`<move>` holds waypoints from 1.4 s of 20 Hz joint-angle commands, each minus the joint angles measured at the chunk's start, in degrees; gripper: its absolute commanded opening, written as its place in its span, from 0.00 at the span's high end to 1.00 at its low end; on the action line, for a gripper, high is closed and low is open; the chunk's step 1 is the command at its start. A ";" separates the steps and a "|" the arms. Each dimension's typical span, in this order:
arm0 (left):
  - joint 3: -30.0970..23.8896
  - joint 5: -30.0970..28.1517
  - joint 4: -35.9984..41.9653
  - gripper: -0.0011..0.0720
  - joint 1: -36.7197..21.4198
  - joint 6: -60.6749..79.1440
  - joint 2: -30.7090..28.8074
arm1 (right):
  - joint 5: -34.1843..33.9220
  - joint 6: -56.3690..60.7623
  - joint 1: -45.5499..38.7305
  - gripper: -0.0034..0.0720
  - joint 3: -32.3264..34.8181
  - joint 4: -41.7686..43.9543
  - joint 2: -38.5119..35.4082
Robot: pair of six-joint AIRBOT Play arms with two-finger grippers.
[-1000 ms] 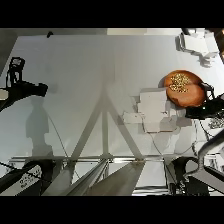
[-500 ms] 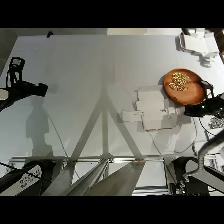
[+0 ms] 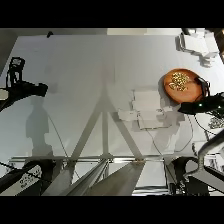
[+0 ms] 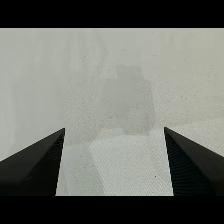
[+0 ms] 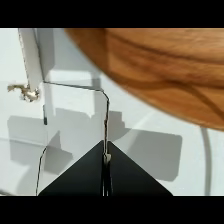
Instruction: Fold the box and place the chain.
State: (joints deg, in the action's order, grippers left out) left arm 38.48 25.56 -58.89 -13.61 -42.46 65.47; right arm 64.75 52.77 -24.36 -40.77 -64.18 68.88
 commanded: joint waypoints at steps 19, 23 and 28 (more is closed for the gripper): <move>-0.02 -0.02 -0.02 0.03 0.02 0.02 -0.02 | -18.69 -39.30 18.56 0.95 34.71 57.16 -28.30; 0.00 -0.02 -0.02 0.03 0.02 0.02 -0.02 | -25.90 -44.76 23.32 0.95 34.71 63.47 -27.10; -0.02 -0.02 -0.02 0.03 0.00 0.02 -0.02 | -27.23 -54.53 26.43 0.95 34.71 76.04 -20.59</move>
